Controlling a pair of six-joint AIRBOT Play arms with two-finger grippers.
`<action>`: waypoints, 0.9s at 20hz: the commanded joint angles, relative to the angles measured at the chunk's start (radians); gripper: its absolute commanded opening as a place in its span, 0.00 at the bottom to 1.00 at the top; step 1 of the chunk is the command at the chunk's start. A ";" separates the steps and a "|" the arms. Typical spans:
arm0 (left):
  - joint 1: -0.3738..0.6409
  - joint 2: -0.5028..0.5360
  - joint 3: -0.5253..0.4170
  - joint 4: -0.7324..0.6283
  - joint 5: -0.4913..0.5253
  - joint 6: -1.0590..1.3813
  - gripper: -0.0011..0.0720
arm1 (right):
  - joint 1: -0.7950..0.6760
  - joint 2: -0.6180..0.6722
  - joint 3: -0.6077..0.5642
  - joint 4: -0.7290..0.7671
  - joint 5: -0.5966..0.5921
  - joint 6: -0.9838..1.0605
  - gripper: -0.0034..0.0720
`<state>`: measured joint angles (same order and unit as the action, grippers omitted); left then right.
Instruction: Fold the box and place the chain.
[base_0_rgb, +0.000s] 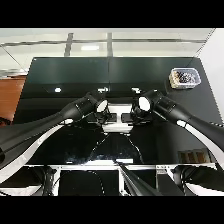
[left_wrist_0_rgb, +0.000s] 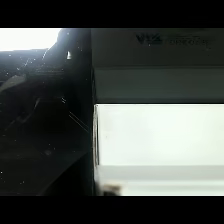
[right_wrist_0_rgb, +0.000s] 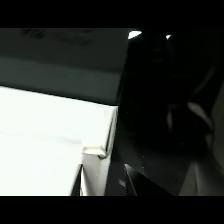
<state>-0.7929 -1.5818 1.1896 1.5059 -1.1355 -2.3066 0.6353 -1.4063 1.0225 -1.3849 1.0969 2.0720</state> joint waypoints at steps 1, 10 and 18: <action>0.000 -0.001 0.000 0.000 0.000 0.000 0.06 | 0.036 -0.008 0.013 -0.088 -0.006 0.105 0.44; 0.000 -0.001 0.000 0.000 -0.003 0.000 0.05 | 0.058 -0.063 0.048 -0.108 0.024 0.181 0.40; 0.000 -0.001 0.000 0.001 -0.002 0.000 0.06 | 0.058 -0.064 0.049 -0.089 0.018 0.195 0.06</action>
